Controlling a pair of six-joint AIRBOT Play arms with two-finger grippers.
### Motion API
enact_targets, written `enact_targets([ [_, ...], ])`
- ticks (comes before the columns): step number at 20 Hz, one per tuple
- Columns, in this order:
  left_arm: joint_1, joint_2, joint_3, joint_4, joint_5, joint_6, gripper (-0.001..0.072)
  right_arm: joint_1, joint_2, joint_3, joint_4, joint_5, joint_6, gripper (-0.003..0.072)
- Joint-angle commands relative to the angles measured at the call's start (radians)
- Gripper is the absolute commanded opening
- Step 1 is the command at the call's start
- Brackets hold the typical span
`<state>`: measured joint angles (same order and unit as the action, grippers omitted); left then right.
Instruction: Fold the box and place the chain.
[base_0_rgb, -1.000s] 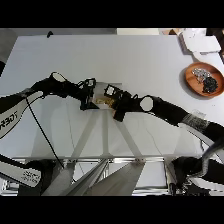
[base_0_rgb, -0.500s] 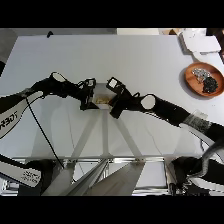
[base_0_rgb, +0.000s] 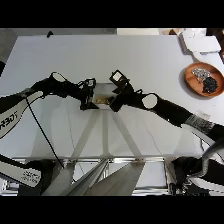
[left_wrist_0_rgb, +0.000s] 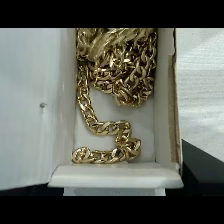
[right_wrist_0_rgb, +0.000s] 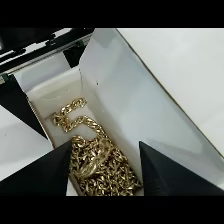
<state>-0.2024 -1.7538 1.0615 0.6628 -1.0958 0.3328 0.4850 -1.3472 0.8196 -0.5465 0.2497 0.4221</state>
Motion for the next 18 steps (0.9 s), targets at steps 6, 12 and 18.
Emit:
enact_targets([
  [6,-0.001,0.000,0.000,0.000,0.000,0.000,0.0316,-0.121,0.000,0.237,-0.036,0.488,0.017,0.0290],
  [12,-0.001,0.000,0.000,0.000,0.000,0.000,0.0316,-0.268,-0.157,0.664,-0.264,0.715,0.408,0.0290],
  [18,-0.001,0.000,0.000,0.000,0.000,0.000,0.0316,-0.312,-0.451,0.821,-0.253,1.035,0.565,0.0328],
])
